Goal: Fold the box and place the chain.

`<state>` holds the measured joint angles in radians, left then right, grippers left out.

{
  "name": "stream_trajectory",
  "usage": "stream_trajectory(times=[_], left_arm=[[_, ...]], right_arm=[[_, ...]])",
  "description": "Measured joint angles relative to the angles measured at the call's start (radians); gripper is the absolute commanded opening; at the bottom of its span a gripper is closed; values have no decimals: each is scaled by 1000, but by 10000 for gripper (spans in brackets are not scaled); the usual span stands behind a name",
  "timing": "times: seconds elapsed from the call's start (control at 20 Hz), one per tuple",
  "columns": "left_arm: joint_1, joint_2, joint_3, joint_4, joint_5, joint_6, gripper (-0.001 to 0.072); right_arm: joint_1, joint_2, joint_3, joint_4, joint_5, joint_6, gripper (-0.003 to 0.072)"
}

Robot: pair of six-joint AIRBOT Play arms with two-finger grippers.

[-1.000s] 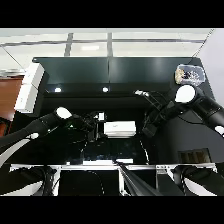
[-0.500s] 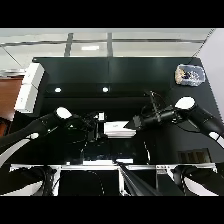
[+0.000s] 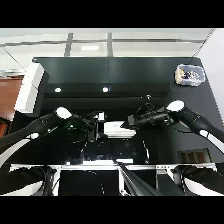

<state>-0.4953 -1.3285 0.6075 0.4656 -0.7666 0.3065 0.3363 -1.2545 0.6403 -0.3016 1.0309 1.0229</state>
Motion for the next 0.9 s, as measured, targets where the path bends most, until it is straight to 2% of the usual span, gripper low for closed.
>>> stream_trajectory(times=[0.9], left_arm=[[0, 0, 0, 3, -2, 2, 348]], right_arm=[[42, -43, -2, -103, -56, 43, 13]])
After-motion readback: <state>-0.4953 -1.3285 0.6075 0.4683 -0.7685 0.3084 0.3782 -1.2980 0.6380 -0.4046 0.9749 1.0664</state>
